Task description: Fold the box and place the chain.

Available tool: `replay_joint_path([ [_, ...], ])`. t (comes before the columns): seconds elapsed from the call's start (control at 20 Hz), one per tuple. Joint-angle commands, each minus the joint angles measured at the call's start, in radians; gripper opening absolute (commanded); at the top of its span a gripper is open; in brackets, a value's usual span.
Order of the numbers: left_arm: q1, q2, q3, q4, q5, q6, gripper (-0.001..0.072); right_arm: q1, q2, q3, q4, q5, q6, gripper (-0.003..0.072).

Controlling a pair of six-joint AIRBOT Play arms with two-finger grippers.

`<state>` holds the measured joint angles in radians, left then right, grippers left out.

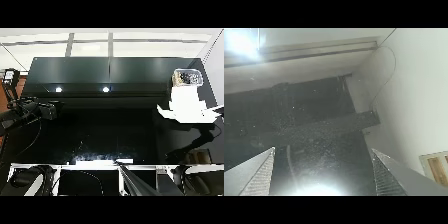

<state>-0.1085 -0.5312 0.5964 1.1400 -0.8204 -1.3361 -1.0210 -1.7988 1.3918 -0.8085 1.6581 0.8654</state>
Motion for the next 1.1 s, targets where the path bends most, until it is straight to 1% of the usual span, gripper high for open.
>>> replay_joint_path([
  [0.0,0.000,-0.001,0.000,0.000,0.000,0.000,0.0700,0.055,0.042,-0.060,0.105,0.013,-0.046,0.0048],
  [0.25,0.000,-0.001,0.000,0.001,0.003,0.000,0.0700,0.226,0.142,-0.145,0.126,-0.042,-0.031,0.0048],
  [0.45,-0.001,-0.001,0.000,0.000,0.027,0.000,0.0700,0.414,0.246,-0.209,0.153,-0.102,0.008,0.0048],
  [0.55,-0.001,-0.001,0.000,0.000,0.055,0.001,0.0701,0.521,0.307,-0.257,0.154,-0.157,0.026,0.0048],
  [0.65,0.000,-0.001,0.000,-0.001,0.068,0.000,0.0700,0.621,0.381,-0.321,0.154,-0.245,0.036,0.0048],
  [0.75,0.000,-0.001,0.000,-0.016,0.058,0.000,0.0700,0.707,0.464,-0.397,0.155,-0.360,0.045,0.0048],
  [0.9,0.000,-0.022,-0.001,-0.114,0.010,0.000,0.0701,0.833,0.619,-0.554,0.170,-0.566,0.056,0.0048],
  [1.0,-0.001,-0.064,-0.001,-0.176,-0.024,0.000,0.0700,0.922,0.717,-0.676,0.224,-0.695,0.039,0.0048],
  [1.05,-0.001,-0.092,-0.001,-0.201,-0.034,0.001,0.0701,0.967,0.753,-0.726,0.235,-0.740,0.008,0.0048],
])
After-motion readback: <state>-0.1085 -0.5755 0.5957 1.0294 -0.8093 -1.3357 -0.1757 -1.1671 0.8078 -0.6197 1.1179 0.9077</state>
